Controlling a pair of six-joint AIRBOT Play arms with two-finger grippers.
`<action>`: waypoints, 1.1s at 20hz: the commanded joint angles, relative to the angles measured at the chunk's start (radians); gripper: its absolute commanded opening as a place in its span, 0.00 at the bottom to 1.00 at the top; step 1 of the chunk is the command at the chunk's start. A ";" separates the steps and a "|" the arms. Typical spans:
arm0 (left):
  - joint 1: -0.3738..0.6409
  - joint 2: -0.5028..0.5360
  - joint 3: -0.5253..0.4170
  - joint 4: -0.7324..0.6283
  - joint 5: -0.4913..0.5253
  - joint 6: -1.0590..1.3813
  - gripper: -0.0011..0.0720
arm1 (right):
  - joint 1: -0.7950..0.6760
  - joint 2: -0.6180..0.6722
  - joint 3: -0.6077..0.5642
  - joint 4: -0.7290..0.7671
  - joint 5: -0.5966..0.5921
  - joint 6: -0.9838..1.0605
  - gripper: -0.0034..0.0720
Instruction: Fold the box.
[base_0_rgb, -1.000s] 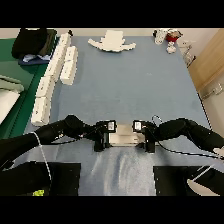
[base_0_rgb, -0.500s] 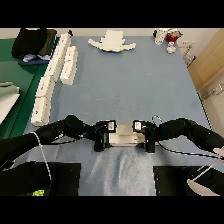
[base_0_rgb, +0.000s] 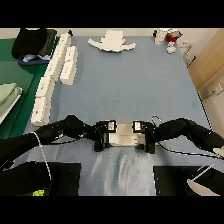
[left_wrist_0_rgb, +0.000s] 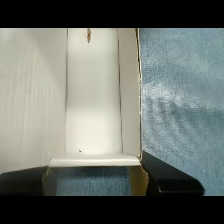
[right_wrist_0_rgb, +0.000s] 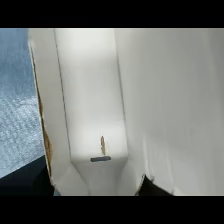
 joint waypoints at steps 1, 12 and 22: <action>0.000 0.000 0.000 0.000 -0.001 -0.001 0.60 | -0.001 0.010 0.002 -0.006 0.000 0.006 1.00; 0.000 -0.001 0.000 0.000 -0.001 -0.001 0.60 | -0.001 0.363 0.148 -0.462 -0.328 0.897 0.98; 0.000 -0.001 0.000 0.000 -0.001 -0.001 0.60 | 0.139 0.179 0.114 0.235 -0.071 1.561 0.25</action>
